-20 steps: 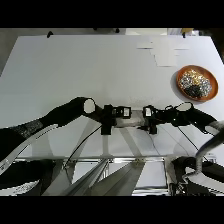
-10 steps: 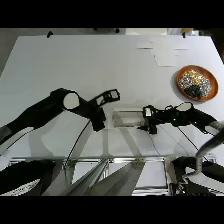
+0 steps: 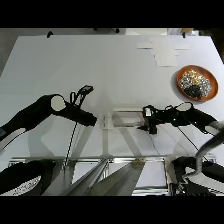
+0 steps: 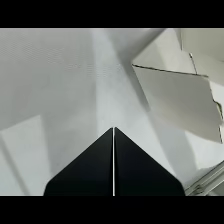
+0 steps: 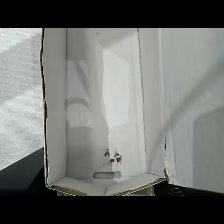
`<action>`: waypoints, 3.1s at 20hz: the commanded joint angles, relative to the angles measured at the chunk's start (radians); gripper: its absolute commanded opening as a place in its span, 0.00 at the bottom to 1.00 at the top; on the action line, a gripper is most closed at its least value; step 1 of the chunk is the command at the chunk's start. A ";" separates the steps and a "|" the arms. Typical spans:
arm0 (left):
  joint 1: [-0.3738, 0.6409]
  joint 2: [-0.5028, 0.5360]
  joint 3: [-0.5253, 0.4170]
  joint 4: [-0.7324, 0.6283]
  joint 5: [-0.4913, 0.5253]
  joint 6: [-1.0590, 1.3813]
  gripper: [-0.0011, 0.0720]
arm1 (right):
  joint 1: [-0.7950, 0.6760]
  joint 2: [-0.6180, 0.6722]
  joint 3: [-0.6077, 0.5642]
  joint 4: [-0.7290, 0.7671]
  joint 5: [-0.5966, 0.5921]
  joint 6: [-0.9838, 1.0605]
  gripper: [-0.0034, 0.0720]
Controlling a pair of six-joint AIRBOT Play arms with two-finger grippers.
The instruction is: Fold the box and place the chain.
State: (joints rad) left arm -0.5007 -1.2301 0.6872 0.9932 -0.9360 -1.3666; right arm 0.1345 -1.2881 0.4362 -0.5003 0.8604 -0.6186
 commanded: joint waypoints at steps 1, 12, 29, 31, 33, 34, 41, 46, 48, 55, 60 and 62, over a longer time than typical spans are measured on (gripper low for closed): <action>0.014 -0.063 -0.029 -0.170 0.060 -0.050 0.02 | 0.000 0.000 0.000 0.000 0.000 0.000 0.65; -0.003 -0.103 -0.028 -0.236 0.153 -0.043 0.02 | 0.000 0.000 0.000 0.000 0.000 0.000 0.65; -0.113 -0.051 0.042 -0.283 0.120 -0.021 0.23 | 0.000 0.000 0.000 0.000 0.000 0.000 0.65; -0.121 -0.051 0.042 -0.286 0.120 -0.021 0.23 | 0.001 0.000 0.000 0.000 0.000 0.000 0.65; -0.132 -0.051 0.042 -0.286 0.121 -0.021 0.23 | 0.000 0.000 0.000 0.000 0.000 0.000 0.65; -0.138 -0.051 0.042 -0.286 0.122 -0.021 0.23 | 0.000 0.000 0.000 0.000 0.000 0.000 0.65; -0.149 -0.051 0.069 -0.286 0.120 -0.025 0.62 | 0.000 0.000 0.000 0.000 0.000 0.000 0.65; -0.163 -0.054 0.072 -0.281 0.129 -0.034 0.62 | 0.001 0.000 0.000 0.000 0.000 0.000 0.65; -0.179 -0.080 0.090 -0.257 0.132 -0.066 0.62 | 0.000 0.000 0.000 0.000 0.000 0.000 0.65; -0.269 -0.203 0.283 -0.018 0.063 -0.348 0.62 | 0.001 0.000 0.000 0.000 0.000 0.000 0.65; -0.300 -0.236 0.361 0.173 -0.057 -0.555 0.61 | 0.000 0.000 0.000 0.000 0.000 0.000 0.65; -0.312 -0.240 0.377 0.235 -0.083 -0.644 0.61 | 0.000 0.000 0.000 0.000 0.001 0.000 0.65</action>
State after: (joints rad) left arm -0.7959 -1.4570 1.0306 1.1042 -0.9554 -1.8633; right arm 0.1345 -1.2881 0.4358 -0.4999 0.8589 -0.6186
